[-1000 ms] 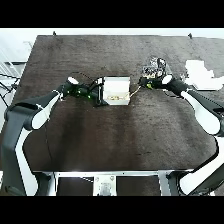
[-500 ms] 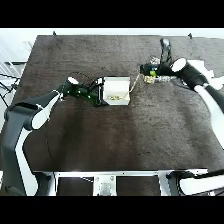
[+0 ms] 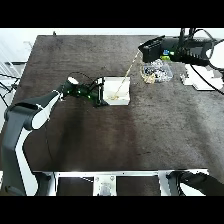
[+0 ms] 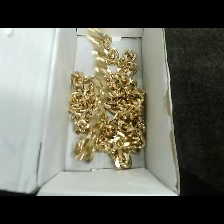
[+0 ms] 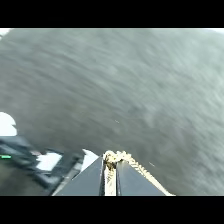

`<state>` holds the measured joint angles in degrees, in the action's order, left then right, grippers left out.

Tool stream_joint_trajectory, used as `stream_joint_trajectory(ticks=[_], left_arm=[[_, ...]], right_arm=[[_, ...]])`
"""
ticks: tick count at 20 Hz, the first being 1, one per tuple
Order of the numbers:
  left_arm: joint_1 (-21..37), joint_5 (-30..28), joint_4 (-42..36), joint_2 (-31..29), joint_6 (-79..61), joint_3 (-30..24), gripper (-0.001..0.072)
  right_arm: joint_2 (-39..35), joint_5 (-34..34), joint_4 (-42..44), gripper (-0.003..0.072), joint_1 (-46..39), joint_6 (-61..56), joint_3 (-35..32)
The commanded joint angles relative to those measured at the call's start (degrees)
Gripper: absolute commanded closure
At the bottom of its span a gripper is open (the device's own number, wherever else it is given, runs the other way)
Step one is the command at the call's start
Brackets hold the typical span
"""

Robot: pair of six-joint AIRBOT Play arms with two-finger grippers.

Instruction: Fold the box and place the chain.

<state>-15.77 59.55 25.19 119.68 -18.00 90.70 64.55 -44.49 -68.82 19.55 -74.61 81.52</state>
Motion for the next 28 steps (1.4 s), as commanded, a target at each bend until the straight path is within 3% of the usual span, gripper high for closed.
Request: stream_joint_trajectory(ticks=[1,9,15,18,19,20,21,22,28], left_arm=[[-0.02,0.02,0.02,0.04,0.00,-0.02,0.0298],[-0.02,0.02,0.02,0.04,0.00,-0.02,0.0298],[-0.02,0.02,0.02,0.04,-0.02,-0.02,0.0298],[-0.02,0.00,0.02,0.04,0.00,-0.02,0.0298],[-0.02,0.02,0.02,0.04,0.00,-0.02,0.0298],[-0.02,0.04,0.02,0.04,0.00,-0.02,0.0298],[-0.02,0.04,0.02,0.04,0.00,-0.02,0.0298],[-0.02,0.04,0.02,0.04,0.00,-0.02,0.0298],[-0.02,0.02,0.02,0.04,0.00,-0.02,0.0298]], right_arm=[[-2.82,-0.37,-0.96,0.0677,5.81,0.00,0.00],[0.90,9.16,-0.90,0.0677,8.57,-3.15,-5.95],[9.94,13.03,-0.83,0.0677,8.57,-8.13,-11.23],[17.46,20.13,-0.85,0.0676,8.52,-9.64,-16.59],[20.20,22.03,-0.74,0.0638,8.46,-9.64,-17.94],[22.08,22.12,-0.90,0.0388,8.11,-9.62,-18.16],[22.75,22.03,-1.03,0.0215,7.43,-9.38,-18.16],[22.10,22.01,-1.64,0.0267,6.08,-9.38,-18.16],[9.79,19.39,-3.43,0.0254,-10.69,-9.42,-19.30]])
